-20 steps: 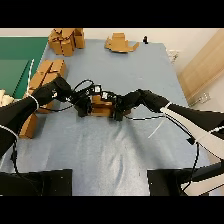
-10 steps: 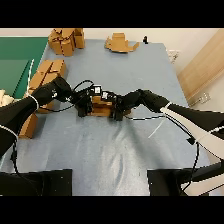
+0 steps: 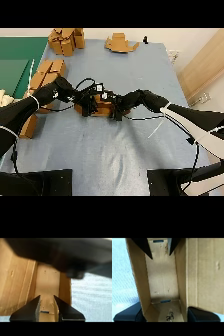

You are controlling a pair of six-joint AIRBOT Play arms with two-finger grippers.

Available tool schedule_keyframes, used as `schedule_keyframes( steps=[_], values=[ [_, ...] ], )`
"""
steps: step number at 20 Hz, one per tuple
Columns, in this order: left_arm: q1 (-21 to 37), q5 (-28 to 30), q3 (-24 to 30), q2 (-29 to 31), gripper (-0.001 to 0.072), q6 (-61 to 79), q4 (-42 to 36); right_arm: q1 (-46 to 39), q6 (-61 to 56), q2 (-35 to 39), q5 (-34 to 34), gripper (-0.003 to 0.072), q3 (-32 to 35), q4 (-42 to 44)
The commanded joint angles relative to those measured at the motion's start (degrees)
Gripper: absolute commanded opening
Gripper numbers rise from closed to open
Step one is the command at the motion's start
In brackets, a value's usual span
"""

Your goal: Fold the box.

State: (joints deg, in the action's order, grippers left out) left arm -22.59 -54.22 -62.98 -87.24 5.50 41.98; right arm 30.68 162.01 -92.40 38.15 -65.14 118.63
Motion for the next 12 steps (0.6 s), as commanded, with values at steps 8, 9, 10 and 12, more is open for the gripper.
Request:
schedule_keyframes(
  steps=[8,9,10,12],
  values=[
    [0.13,0.76,0.02,0.0,0.0014,0.07,1.6,0.0,-0.15,-0.02,0.48,0.0568,-0.02,-0.11],
    [0.13,0.74,0.02,0.0,0.0013,0.07,1.53,0.0,-0.15,-0.02,0.5,0.0568,-0.02,-0.11],
    [0.13,0.74,0.02,0.0,0.0014,0.07,1.55,0.0,-0.15,-0.02,0.5,0.0567,-0.02,-0.11],
    [0.13,0.66,0.02,0.0,0.0016,0.04,1.53,0.0,-0.15,-0.02,0.5,0.0568,-0.02,-0.11]
  ],
)
